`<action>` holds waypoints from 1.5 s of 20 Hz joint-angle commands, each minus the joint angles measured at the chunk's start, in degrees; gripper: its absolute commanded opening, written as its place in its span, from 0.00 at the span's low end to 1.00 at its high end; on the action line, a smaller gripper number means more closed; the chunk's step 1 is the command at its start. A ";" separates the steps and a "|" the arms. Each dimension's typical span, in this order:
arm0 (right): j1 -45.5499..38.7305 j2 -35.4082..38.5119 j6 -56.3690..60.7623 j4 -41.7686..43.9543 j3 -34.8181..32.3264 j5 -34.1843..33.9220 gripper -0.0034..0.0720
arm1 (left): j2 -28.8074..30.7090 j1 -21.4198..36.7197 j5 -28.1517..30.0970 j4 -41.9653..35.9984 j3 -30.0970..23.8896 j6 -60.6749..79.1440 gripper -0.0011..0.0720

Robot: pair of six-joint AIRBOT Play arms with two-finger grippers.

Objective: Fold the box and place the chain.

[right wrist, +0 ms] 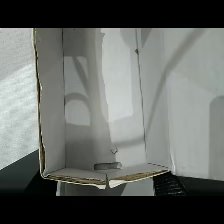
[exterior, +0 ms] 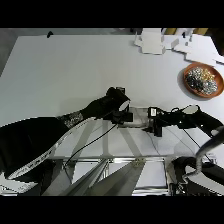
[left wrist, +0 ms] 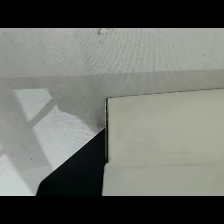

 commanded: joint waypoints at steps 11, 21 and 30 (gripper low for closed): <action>-0.04 0.04 -0.13 -0.04 0.07 -0.20 0.59 | 1.79 0.76 -0.20 -0.52 0.00 0.00 0.14; -0.04 0.04 -0.13 -0.04 0.07 -0.20 0.59 | 1.92 0.76 -0.35 -2.14 0.00 0.24 0.47; -0.04 0.04 -0.13 -0.04 0.07 -0.20 0.59 | 3.43 1.25 -0.37 -2.62 0.00 2.95 0.38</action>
